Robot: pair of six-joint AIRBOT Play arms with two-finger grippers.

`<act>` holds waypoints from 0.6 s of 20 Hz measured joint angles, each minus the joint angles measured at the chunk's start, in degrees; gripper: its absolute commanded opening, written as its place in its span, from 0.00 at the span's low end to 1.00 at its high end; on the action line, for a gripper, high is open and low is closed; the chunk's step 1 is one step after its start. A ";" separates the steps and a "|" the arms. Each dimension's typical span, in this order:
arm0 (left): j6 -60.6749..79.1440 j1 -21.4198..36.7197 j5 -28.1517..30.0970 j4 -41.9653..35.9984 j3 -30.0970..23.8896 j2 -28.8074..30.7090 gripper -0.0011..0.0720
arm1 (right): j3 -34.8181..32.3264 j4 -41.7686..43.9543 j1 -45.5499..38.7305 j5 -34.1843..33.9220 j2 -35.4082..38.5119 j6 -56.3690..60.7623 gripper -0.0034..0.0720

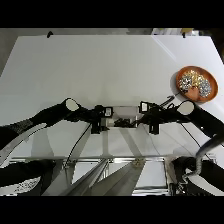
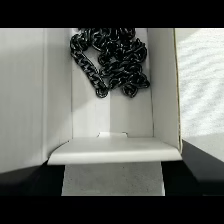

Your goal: Fold the box and place the chain.

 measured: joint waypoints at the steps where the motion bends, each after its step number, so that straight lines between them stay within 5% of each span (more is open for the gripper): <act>1: 0.00 0.00 0.00 0.00 0.00 0.00 0.20 | 0.00 -2.58 0.02 -0.11 1.51 2.19 0.07; 7: 0.00 0.00 -0.02 0.00 0.00 0.00 0.20 | 3.65 -11.54 0.07 4.48 11.21 14.43 0.07; 12: 0.02 0.00 0.00 0.00 0.00 0.00 0.20 | 9.68 -0.46 3.15 9.14 15.26 17.81 0.07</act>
